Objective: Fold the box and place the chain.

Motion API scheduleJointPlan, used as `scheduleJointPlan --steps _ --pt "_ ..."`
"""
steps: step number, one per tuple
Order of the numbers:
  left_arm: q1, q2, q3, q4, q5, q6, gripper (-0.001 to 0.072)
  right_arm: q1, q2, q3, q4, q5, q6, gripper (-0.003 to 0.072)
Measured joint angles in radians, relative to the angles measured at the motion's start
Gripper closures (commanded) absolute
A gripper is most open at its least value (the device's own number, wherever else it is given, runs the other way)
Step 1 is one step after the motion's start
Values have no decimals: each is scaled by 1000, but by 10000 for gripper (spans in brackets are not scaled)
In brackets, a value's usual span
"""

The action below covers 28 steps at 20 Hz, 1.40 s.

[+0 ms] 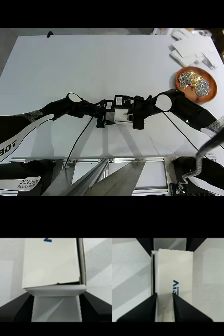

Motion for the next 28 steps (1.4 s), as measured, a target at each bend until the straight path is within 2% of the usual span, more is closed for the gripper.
scheduleJointPlan --steps 1,8,10,11,12,13,28 --pt "0 0 0 2 -2 0 506 0 0 -2 1 -8 0 264" --pt "0 0 0 5 -3 0 506 -5 40 -7 43 -8 -1 269" --pt "0 0 0 5 -2 1 506 -16 60 -7 54 -2 -3 292" --pt "0 0 0 5 -1 1 506 -23 66 -7 65 8 -3 404" --pt "0 0 0 4 0 0 506 -32 71 -7 79 20 -3 567" --pt "0 0 0 4 0 0 506 -41 74 -7 94 32 -3 665" --pt "0 0 0 3 4 -1 506 -72 -5 -14 156 109 -11 665"
